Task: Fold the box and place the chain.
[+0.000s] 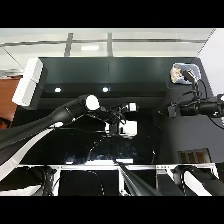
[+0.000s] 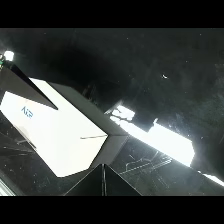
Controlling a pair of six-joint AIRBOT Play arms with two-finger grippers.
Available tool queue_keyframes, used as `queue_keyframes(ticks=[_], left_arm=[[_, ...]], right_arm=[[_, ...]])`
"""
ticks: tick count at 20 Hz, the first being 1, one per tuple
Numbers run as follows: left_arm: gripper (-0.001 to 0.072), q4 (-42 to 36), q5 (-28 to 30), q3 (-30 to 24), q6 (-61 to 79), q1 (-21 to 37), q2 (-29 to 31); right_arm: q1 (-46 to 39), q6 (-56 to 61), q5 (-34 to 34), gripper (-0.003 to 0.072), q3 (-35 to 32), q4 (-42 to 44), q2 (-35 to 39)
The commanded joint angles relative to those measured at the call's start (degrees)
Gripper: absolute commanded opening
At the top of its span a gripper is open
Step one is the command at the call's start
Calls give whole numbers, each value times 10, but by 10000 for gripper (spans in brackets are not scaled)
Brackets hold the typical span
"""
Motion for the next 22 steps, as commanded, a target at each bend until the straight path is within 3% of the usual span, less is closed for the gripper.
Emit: queue_keyframes(ticks=[1, 9, 16, 17, 18, 20, 22], left_arm=[[711, 11, 0, 1, -6, -1, 0], [710, 28, 1, 1, -7, -1, -12], [702, 190, -15, 96, -178, -61, -77], [573, 207, -19, 109, -198, -66, -80], [373, 224, -35, 120, -219, -64, -79], [292, 262, -87, 135, -284, -49, -70], [273, 316, -142, 134, -366, -13, -42]], right_arm=[[0, 0, 0, 12, 0, 0, 0], [0, 0, 0, 12, 0, 0, 0], [0, 0, -2, 12, 0, 0, 0], [0, 0, -2, 12, 0, 0, 0], [0, 0, -4, 12, 0, 0, 0], [0, 0, -10, 12, 0, -4, 0], [0, 0, -15, 12, 0, -4, 0]])
